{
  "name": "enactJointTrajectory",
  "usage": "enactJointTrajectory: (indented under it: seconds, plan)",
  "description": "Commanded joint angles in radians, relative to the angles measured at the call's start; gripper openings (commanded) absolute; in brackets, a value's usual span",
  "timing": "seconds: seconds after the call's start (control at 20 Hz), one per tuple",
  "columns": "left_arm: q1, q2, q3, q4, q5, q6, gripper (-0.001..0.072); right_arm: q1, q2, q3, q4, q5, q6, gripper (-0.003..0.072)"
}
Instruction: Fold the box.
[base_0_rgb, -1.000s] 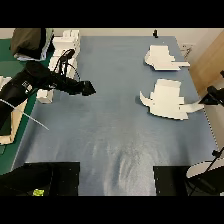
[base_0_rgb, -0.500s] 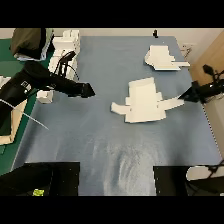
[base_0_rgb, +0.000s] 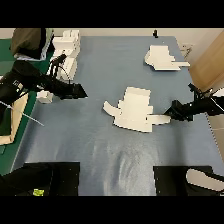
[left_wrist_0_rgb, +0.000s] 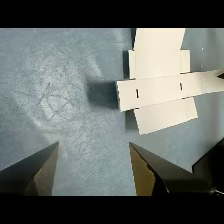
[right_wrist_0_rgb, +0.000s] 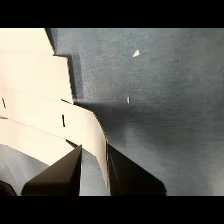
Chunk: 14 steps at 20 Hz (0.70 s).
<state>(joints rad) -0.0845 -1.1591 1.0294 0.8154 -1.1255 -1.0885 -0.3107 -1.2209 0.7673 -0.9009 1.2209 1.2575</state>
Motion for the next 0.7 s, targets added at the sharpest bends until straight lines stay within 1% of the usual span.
enactJointTrajectory:
  seconds: [0.0,0.05,0.15,0.25,0.4,0.55,0.6,0.65]
  plan:
    - [0.011,0.0,0.0,0.0,-0.016,0.003,0.066,0.01,0.005,-0.023,-0.017,-0.011,0.061,0.0247]
    - [0.011,0.0,0.0,0.0,-0.016,0.003,0.066,0.01,-0.001,-0.023,-0.036,-0.001,0.082,0.0247]
    - [0.011,0.0,0.0,0.0,-0.019,0.003,0.066,0.01,-0.006,-0.023,-0.091,0.001,0.122,0.042]
    - [0.011,0.0,0.0,0.0,-0.023,0.003,0.066,0.011,-0.007,-0.023,-0.078,0.008,0.132,0.042]
    - [0.011,0.0,0.0,0.0,-0.023,0.003,0.066,0.019,-0.008,-0.025,0.007,0.033,0.13,0.0414]
    - [0.011,-0.001,0.0,0.0,-0.023,0.003,0.066,0.049,-0.035,-0.025,0.008,0.035,0.127,0.0404]
    - [0.011,-0.001,0.0,0.0,-0.023,0.003,0.066,0.068,-0.048,-0.025,0.013,0.031,0.109,0.0379]
    - [0.011,-0.001,0.0,0.0,-0.023,0.003,0.066,0.087,-0.062,-0.025,0.026,0.027,0.094,0.033]
